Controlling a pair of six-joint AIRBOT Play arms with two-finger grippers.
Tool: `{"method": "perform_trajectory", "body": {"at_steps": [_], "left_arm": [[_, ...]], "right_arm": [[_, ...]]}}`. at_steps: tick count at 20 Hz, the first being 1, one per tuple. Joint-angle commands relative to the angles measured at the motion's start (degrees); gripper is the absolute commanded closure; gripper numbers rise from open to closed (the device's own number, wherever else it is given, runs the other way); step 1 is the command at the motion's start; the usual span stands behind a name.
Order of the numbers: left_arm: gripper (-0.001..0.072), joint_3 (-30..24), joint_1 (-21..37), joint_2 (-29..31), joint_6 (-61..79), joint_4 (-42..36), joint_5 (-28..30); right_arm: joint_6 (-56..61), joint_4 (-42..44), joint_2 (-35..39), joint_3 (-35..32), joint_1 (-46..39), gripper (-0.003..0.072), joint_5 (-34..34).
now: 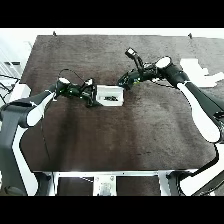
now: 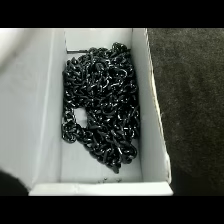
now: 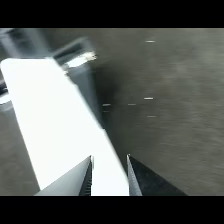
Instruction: Fold the box and place the chain.
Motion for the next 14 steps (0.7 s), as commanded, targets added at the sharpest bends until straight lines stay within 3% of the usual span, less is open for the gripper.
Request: {"method": "perform_trajectory", "body": {"at_steps": [1, 7, 11, 14], "left_arm": [[0.0409, 0.0, 0.0, 0.0, 0.0, 0.0, 0.2], [0.0409, 0.0, 0.0, 0.0, 0.0, 0.0, 0.2], [0.0409, 0.0, 0.0, 0.0, 0.0, 0.0, 0.2], [0.0409, 0.0, 0.0, 0.0, 0.0, 0.0, 0.2]], "right_arm": [[-0.7, -0.3, -0.4, 0.3, 1.6, 0.0406, 4.7], [-1.3, -2.0, -0.5, 0.2, 2.3, 0.0403, 4.2], [-3.5, -2.0, -0.5, 0.3, 3.5, 0.0319, 1.4], [-3.7, -3.4, -0.5, 0.2, 4.9, 0.0316, 1.2]]}}
